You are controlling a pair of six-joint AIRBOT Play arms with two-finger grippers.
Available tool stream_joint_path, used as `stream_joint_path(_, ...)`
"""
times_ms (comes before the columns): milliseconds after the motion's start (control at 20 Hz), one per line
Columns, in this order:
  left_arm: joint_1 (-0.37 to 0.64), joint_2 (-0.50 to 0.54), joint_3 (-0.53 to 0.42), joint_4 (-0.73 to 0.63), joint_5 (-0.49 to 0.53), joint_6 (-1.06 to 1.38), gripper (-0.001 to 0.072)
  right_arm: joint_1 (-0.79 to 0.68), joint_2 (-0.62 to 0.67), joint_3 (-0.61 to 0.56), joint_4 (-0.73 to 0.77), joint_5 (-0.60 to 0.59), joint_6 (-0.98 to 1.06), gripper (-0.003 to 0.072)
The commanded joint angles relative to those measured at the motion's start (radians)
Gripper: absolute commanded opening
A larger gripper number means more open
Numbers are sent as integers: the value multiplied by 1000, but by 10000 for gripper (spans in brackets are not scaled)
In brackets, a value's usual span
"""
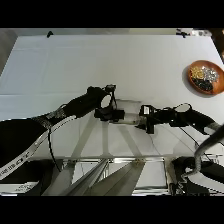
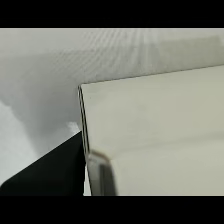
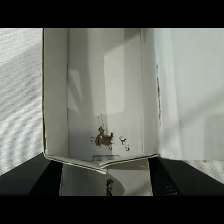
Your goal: Fold the box and place the chain.
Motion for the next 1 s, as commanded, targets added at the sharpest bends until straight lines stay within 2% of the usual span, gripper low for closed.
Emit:
stream_joint_path(0,0,24,0,8,-6,1,356,1,-1,0,2,0,2,460)
stream_joint_path(150,13,57,0,16,-5,4,373,1,-1,0,2,0,2,460)
stream_joint_path(200,16,63,0,15,-9,5,448,1,-1,0,2,0,2,460)
stream_joint_path(250,22,69,0,14,-13,6,463,1,-1,0,2,0,2,460)
stream_joint_path(700,14,68,0,7,-80,82,468,1,-1,0,2,0,2,460)
stream_joint_path(800,13,69,0,7,-84,117,527,1,-1,0,2,0,2,460)
stream_joint_path(950,13,69,0,-19,-92,163,527,1,-1,0,2,0,2,460)
